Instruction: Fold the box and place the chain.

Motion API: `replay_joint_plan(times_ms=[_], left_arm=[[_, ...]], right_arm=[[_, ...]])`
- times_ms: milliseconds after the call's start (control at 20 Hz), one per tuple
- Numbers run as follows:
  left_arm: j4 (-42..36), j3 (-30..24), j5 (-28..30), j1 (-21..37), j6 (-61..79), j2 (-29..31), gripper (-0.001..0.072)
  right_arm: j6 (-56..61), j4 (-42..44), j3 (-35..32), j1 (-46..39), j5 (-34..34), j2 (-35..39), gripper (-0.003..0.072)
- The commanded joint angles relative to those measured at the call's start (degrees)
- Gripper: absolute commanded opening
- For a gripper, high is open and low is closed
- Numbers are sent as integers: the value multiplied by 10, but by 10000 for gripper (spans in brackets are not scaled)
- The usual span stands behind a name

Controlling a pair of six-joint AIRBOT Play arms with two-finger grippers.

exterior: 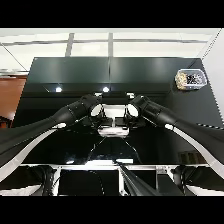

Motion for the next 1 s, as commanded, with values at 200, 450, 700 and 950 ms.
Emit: replay_joint_plan(times_ms=[200,450,700,950], left_arm=[[9,0,1,0,0,0,26],[9,0,1,0,0,0,26],[10,0,2,0,0,0,26],[16,0,5,0,0,0,26]], right_arm=[[-7,13,0,1,-5,-1,166],[-27,17,0,1,-5,-1,15],[-115,7,4,-11,15,46,396],[-179,-132,4,-32,62,240,397]])
